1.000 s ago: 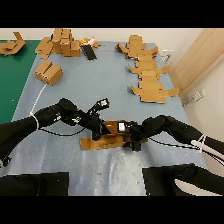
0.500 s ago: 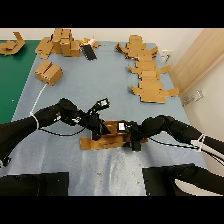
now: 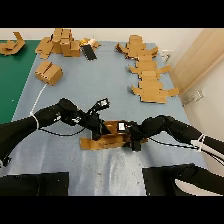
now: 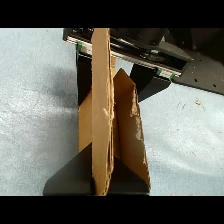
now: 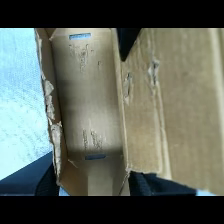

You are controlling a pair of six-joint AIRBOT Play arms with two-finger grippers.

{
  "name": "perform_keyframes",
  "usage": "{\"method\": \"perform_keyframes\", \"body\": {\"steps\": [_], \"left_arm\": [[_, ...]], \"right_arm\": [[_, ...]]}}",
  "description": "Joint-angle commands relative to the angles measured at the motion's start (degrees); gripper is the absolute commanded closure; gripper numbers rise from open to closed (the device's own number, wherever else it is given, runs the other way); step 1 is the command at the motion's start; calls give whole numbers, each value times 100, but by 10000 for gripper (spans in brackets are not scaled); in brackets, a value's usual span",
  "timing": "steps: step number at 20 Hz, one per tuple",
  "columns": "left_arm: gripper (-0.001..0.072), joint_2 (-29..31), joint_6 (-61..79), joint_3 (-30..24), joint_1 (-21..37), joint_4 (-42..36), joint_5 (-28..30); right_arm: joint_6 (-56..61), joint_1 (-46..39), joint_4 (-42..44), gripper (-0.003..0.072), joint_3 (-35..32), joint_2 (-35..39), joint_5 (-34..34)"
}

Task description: Fold the box.

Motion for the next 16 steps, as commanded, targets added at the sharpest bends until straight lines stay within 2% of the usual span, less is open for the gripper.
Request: {"method": "perform_keyframes", "body": {"steps": [1,11,12,13,14,16], "left_arm": [[697,4,2,4,-2,-70,-2],[695,4,-247,4,-2,-212,-125],[669,4,-372,4,2,-212,-122],[437,4,-391,7,2,-216,-105],[321,7,-531,9,2,-219,-81],[319,13,-581,28,11,-212,-85]], "right_arm": [[2,4,0,185,-4,-4,-4],[2,4,0,185,-4,-4,-2],[2,4,0,185,-4,-4,-2],[2,4,0,185,-4,-4,-2],[2,4,0,185,-4,-4,-2],[2,4,0,185,-4,-4,-2]]}}
